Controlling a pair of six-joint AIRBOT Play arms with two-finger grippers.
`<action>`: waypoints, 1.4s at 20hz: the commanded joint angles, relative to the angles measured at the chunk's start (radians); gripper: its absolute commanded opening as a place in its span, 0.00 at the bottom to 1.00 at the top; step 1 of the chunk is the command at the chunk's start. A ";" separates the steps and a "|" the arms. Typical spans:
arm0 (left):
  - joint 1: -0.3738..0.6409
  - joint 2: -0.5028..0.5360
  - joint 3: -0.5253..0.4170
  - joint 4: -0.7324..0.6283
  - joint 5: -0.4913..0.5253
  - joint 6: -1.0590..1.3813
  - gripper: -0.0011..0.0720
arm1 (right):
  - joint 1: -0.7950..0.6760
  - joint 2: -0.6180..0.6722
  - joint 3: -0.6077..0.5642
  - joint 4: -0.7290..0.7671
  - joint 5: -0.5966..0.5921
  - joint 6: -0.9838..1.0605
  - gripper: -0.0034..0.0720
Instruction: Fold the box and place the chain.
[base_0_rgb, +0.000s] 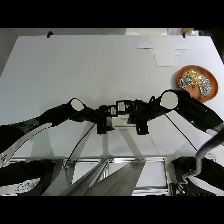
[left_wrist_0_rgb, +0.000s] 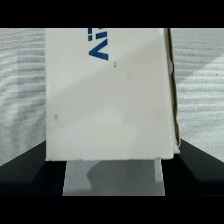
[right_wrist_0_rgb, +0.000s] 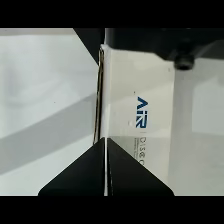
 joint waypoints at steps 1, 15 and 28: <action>0.000 0.001 0.000 0.000 0.000 0.000 0.30 | -0.001 -0.005 0.000 0.019 -0.022 -0.013 0.07; 0.000 0.001 0.000 0.000 0.000 0.000 0.30 | 0.000 -0.055 -0.023 0.019 0.000 0.013 0.07; 0.000 0.001 0.000 0.000 0.000 0.000 0.30 | -0.019 0.015 -0.042 0.032 -0.066 -0.002 0.07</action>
